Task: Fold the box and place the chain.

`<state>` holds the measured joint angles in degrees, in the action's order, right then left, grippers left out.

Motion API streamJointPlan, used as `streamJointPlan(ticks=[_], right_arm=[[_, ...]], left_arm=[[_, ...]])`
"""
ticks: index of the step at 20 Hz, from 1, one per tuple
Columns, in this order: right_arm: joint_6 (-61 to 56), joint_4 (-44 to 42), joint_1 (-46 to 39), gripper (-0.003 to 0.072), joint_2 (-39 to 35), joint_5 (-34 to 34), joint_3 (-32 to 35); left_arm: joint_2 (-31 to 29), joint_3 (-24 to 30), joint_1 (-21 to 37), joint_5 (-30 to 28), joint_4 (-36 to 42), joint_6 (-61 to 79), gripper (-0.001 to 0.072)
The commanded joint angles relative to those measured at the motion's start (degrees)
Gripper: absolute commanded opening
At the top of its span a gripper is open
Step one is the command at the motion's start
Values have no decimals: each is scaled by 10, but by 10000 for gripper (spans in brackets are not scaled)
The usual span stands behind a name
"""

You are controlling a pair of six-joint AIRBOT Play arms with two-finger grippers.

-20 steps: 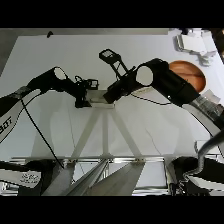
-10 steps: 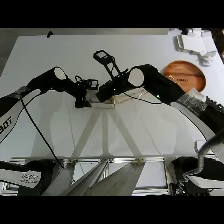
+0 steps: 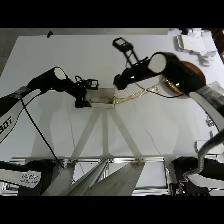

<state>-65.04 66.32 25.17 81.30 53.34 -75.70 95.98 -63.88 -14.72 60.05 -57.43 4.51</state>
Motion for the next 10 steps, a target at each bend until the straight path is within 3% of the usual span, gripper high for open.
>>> streamJointPlan(ticks=[1,7,10], right_arm=[[14,58,-104,611,-24,29,0],[-111,75,-322,622,-8,29,0],[-130,75,-368,694,35,60,0]], left_arm=[[0,0,0,0,0,0,17],[0,0,0,0,0,0,17],[0,0,0,0,0,0,17]])
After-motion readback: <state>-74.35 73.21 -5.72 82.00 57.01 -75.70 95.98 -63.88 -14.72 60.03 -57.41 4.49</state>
